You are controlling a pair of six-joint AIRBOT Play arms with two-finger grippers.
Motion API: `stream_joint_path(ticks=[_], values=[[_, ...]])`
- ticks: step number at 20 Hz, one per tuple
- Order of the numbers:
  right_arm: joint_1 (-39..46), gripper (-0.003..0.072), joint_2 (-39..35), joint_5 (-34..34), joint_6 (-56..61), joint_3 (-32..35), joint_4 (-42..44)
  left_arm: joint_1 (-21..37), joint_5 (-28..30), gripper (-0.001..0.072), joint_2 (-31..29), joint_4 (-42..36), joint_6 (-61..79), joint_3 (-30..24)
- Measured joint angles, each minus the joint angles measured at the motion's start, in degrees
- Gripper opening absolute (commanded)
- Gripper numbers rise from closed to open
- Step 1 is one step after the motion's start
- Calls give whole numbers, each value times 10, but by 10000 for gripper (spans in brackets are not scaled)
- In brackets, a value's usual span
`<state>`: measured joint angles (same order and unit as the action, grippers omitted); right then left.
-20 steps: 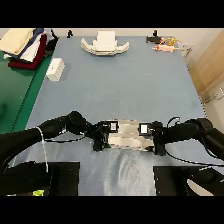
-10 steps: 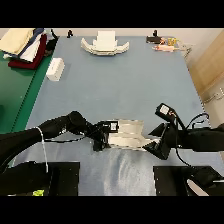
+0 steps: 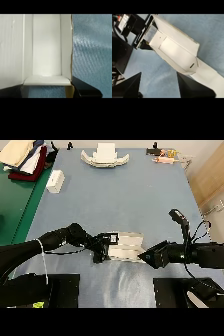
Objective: Fold the box.
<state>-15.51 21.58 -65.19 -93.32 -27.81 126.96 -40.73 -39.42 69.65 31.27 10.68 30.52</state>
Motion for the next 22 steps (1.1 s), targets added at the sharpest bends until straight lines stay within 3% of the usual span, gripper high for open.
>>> stream_joint_path(ticks=[10,22], values=[[0,720,-1,2,58,0,8,4,52,522,-10,3,5,8],[0,720,-1,18,63,0,5,5,67,522,-10,0,1,-13]])
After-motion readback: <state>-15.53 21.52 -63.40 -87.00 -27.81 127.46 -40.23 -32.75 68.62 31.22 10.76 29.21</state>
